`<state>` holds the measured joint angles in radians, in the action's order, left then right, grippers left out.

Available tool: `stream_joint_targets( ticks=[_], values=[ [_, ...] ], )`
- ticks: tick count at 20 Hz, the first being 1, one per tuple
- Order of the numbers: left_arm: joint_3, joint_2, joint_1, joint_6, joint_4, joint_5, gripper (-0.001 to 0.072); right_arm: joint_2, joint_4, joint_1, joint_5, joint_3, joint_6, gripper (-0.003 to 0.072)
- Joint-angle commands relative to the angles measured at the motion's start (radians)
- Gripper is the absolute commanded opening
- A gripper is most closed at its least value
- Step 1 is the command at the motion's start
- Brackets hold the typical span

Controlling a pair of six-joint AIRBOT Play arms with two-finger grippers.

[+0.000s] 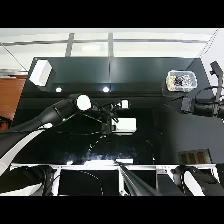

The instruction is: Fold the box and place the chain.

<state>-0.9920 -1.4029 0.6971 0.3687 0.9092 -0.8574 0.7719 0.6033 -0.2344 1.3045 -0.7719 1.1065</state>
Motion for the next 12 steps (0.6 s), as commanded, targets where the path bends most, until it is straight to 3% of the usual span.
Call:
stream_joint_targets(
  ticks=[1, 12],
  values=[
    [0.000, 0.000, 0.000, 0.000, -0.002, -0.015, 0.0702, -0.001, 0.000, 0.000, 0.000, 0.000, 0.000, 0.0014],
    [0.000, -0.019, 0.000, 0.001, -0.013, -0.011, 0.0702, -0.001, 0.000, 0.000, 0.000, 0.000, 0.000, 0.0014]
  ],
)
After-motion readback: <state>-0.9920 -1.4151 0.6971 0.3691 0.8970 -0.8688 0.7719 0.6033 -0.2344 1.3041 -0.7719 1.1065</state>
